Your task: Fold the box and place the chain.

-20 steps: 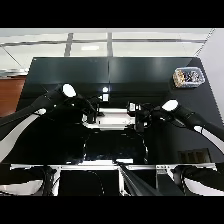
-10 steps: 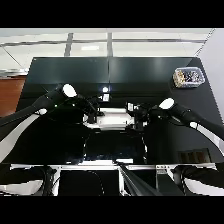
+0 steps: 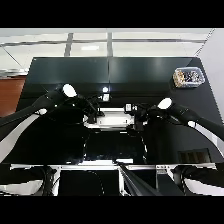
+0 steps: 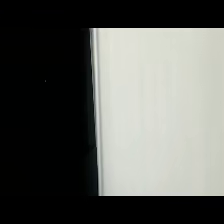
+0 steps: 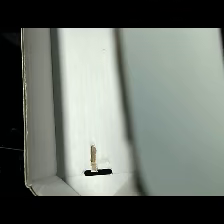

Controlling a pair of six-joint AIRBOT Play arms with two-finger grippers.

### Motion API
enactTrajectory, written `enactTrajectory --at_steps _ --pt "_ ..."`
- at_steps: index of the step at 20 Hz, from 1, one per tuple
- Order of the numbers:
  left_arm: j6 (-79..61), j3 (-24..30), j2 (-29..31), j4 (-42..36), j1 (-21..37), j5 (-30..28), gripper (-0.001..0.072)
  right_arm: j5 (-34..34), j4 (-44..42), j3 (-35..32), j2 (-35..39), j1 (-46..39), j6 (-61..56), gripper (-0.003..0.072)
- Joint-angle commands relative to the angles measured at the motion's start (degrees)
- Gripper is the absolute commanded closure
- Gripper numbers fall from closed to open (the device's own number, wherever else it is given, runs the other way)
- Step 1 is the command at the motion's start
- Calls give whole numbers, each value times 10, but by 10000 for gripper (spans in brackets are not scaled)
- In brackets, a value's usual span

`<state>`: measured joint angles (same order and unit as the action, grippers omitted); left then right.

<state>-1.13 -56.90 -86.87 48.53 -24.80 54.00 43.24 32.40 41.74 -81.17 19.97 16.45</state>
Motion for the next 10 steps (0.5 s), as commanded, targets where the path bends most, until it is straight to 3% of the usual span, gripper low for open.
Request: enactTrajectory --at_steps 1,10 --pt "0 0 0 0 0 1 686 -4 11 1 -1 4 -9 -27" --pt "0 0 0 0 0 3 686 -17 34 4 -5 16 -30 -27"
